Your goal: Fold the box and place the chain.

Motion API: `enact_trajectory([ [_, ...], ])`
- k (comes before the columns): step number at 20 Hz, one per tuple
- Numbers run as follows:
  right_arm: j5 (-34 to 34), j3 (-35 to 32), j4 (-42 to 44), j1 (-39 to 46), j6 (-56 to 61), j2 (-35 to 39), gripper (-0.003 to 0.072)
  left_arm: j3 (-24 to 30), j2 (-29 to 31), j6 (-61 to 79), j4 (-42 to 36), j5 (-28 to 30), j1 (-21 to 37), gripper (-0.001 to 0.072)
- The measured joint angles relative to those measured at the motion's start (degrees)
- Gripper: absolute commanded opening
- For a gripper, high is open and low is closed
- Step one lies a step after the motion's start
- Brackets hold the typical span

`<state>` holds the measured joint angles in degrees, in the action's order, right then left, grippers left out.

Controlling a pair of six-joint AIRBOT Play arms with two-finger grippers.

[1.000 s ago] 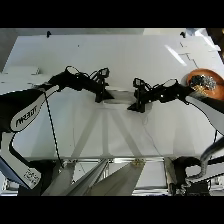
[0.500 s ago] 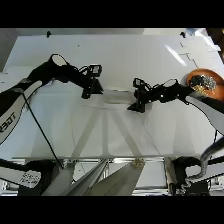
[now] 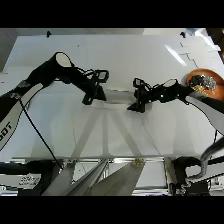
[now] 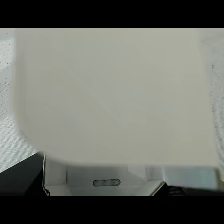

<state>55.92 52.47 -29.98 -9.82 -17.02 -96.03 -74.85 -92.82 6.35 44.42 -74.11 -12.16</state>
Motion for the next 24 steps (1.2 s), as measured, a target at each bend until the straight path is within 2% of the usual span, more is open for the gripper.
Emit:
enact_trajectory([
  [7, 0.0, 0.0, 0.0, 0.0, 0.0, 0.0, 0.0496, 0.0, -3.3, -0.4, -9.6, 19.4, -1.7, 0.0007],
  [12, 0.0, 0.0, 0.0, 0.0, 0.0, 0.0, 0.0496, 0.0, -8.0, -3.7, -11.9, 27.3, -1.8, 0.0007],
  [18, 0.0, 0.0, 0.0, 0.0, 0.1, 0.0, 0.0496, 0.0, -9.3, -6.1, -12.2, 27.3, -1.4, 0.0007],
  [21, 0.0, 0.0, 0.0, 0.0, 0.0, 0.0, 0.0496, 0.0, -7.0, -6.4, -11.8, 23.5, 0.7, 0.0010],
  [24, 0.0, 0.0, 0.0, 0.0, -0.1, 0.0, 0.0496, 0.0, -3.8, -6.5, -9.5, 16.9, 3.8, 0.0012],
])
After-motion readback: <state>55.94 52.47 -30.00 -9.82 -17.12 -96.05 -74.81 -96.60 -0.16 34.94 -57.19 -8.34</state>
